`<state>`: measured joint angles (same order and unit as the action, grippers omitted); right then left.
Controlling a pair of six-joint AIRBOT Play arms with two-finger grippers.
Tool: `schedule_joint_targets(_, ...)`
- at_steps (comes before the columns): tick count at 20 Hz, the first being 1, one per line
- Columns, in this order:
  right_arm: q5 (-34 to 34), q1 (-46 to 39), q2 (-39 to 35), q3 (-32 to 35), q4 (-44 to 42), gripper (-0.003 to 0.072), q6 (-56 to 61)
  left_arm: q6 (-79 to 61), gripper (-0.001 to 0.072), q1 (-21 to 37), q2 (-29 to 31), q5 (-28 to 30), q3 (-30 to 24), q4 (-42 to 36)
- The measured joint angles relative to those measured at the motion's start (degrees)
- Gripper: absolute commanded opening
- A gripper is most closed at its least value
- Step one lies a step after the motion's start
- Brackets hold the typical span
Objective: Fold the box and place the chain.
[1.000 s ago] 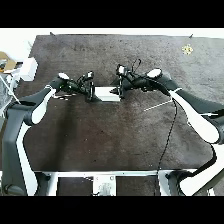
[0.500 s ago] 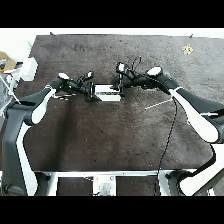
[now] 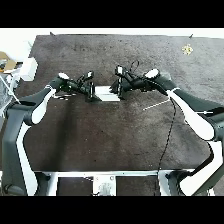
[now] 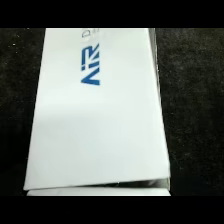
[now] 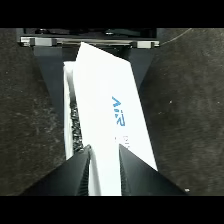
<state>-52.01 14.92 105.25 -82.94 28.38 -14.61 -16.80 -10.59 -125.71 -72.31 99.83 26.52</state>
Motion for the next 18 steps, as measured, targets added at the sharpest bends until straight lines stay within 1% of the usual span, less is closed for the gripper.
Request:
schedule_joint_targets(5,-3.0,-0.1,0.3,0.1,2.5,0.0207,3.1,-0.2,0.0285,0.0,0.0,-0.2,0.0,0.1)
schedule_joint_targets(12,-4.7,-0.6,1.4,-0.3,4.0,0.0206,5.2,-0.1,0.0285,0.0,0.0,-0.2,0.0,0.1)
schedule_joint_targets(14,-6.2,-1.3,1.2,-0.9,2.9,0.0205,5.3,0.2,0.0285,0.0,0.0,-0.3,0.0,0.0)
schedule_joint_targets(17,-8.6,-2.2,0.6,-2.1,-2.4,0.0203,5.4,0.2,0.0285,0.0,0.0,-0.3,0.0,0.0)
schedule_joint_targets(18,-9.2,-2.2,0.6,-2.3,-3.5,0.0129,5.4,0.2,0.0285,0.0,0.0,-0.3,0.0,0.0)
